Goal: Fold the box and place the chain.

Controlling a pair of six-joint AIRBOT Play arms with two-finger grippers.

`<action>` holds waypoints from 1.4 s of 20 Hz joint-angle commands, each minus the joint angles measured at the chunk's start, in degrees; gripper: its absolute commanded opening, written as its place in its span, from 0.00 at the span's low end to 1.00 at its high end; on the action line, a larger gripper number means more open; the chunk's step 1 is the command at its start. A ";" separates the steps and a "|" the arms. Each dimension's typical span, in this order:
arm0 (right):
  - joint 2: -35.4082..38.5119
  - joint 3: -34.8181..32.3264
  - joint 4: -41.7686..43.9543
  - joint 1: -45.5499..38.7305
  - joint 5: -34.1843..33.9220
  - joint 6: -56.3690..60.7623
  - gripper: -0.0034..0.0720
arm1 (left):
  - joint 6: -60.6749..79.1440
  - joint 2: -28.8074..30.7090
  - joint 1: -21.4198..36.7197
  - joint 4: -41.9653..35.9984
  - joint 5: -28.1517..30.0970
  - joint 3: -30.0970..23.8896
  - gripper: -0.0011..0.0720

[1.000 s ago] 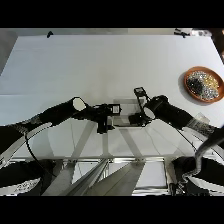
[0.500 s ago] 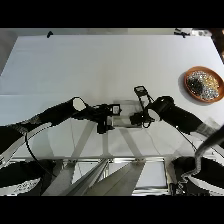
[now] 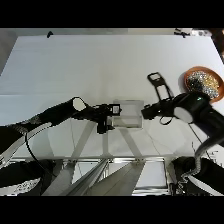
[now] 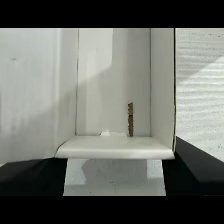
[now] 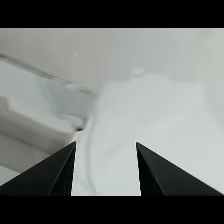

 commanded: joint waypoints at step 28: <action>-39.98 17.68 20.35 -56.57 -24.37 -30.53 0.60 | 0.00 0.00 0.04 0.00 0.04 0.04 0.03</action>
